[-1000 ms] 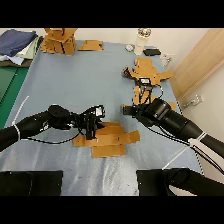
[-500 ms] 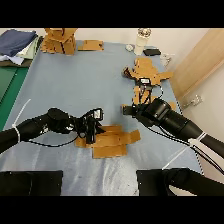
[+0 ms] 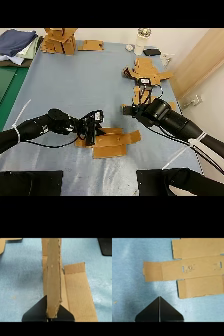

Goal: Fold the box.

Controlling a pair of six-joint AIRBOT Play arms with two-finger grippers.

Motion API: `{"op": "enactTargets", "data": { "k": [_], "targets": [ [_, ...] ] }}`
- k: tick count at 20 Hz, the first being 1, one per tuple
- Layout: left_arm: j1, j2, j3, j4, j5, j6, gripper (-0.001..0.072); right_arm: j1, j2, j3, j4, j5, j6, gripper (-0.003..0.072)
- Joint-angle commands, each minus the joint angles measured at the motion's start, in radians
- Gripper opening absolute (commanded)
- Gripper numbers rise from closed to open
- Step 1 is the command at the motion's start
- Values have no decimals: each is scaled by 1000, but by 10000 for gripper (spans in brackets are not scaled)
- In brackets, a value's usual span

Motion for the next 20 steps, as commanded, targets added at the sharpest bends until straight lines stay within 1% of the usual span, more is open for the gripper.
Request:
{"op": "enactTargets", "data": {
  "k": [1, 3, 11, 16, 18, 20],
  "targets": [
    [1, 2, 1, 8, -10, -5, 15, 1, -1, 0, 0, 0, 0, 1],
    [1, 2, 2, 8, -23, -5, 15, 1, -1, 0, 0, 0, 0, 1],
    [1, 2, 3, 8, -21, -5, 15, 1, -1, 0, 0, 0, 0, 1],
    [4, 2, 28, 10, -31, -33, 15, 1, -1, 0, 0, 0, 0, 1],
    [13, 2, 28, 45, -66, -47, 15, 1, -1, 0, 0, 0, 0, 1],
    [13, 0, 28, 60, -66, -56, 15, 1, -1, 0, 0, 1, 0, 2]
  ]
}}
